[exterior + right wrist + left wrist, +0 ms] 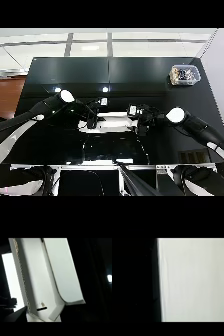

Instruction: Fold the box and place the chain.

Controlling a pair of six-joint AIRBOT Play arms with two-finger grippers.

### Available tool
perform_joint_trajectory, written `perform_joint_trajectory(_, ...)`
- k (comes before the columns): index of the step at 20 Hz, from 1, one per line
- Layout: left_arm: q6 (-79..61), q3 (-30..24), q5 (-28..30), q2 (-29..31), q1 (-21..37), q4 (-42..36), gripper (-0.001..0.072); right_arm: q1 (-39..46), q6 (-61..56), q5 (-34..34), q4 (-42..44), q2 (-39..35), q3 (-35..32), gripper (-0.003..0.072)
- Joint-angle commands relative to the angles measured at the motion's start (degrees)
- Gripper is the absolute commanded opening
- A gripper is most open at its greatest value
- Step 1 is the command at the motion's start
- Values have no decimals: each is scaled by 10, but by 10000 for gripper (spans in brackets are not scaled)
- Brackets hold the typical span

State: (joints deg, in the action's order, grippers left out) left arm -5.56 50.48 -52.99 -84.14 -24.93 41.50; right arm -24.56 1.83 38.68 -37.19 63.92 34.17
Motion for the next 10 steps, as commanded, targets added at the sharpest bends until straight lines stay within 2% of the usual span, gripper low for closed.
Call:
perform_joint_trajectory(1, 0, 0, 0, 0, 0, -2, 29, 3, 102, 24, 84, 43, 0, 706)
perform_joint_trajectory(5, 0, 0, 0, 0, 0, -2, 29, 3, 124, 23, 90, 89, 0, 705)
perform_joint_trajectory(10, 0, 0, 0, 0, 0, -2, 29, 2, 121, 23, 70, 111, 2, 705)
